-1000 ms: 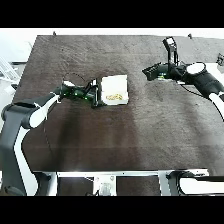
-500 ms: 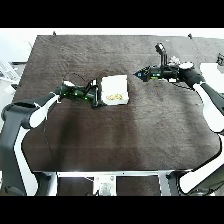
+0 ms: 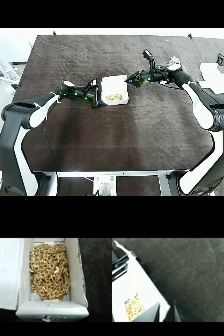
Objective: Fold the box and place the chain.
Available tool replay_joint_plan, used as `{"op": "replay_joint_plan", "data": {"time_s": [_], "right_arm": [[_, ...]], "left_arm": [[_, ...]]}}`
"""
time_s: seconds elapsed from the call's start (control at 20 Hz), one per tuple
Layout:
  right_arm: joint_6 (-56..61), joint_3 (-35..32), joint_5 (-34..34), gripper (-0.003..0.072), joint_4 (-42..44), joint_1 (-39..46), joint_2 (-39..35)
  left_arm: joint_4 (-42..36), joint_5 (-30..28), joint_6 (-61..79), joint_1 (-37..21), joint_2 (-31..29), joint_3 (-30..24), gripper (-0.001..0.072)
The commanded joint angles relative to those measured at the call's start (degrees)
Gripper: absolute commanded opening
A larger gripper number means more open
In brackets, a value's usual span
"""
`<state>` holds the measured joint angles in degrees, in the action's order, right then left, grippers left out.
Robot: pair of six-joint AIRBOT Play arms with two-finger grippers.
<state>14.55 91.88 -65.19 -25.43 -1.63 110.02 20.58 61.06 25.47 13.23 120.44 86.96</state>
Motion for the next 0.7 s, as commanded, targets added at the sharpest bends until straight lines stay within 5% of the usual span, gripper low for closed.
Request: {"op": "replay_joint_plan", "data": {"time_s": [0.0, 0.15, 0.25, 0.4, 0.65], "right_arm": [[-0.70, 1.68, -4.74, 0.0214, -0.66, -0.81, 0.17], [1.88, 5.57, -9.14, 0.0214, -5.42, -0.02, -0.13], [5.20, 7.89, -10.88, 0.0138, -9.46, 1.64, -0.72], [5.07, 8.24, -10.23, 0.0126, -5.01, 4.94, -1.70], [4.46, 8.15, 3.91, 0.0124, -0.55, 3.91, -0.70]], "left_arm": [[0.00, -0.02, 0.02, 0.02, -0.04, 0.02, 0.0302], [0.02, -0.02, 0.02, 0.02, -0.04, 0.02, 0.0303], [0.02, -0.02, 0.02, 0.02, -0.04, 0.02, 0.0302], [0.02, -0.02, 0.02, 0.02, -0.04, 0.02, 0.0302], [0.02, -0.09, 0.02, 0.02, -0.04, 0.02, 0.0302]]}}
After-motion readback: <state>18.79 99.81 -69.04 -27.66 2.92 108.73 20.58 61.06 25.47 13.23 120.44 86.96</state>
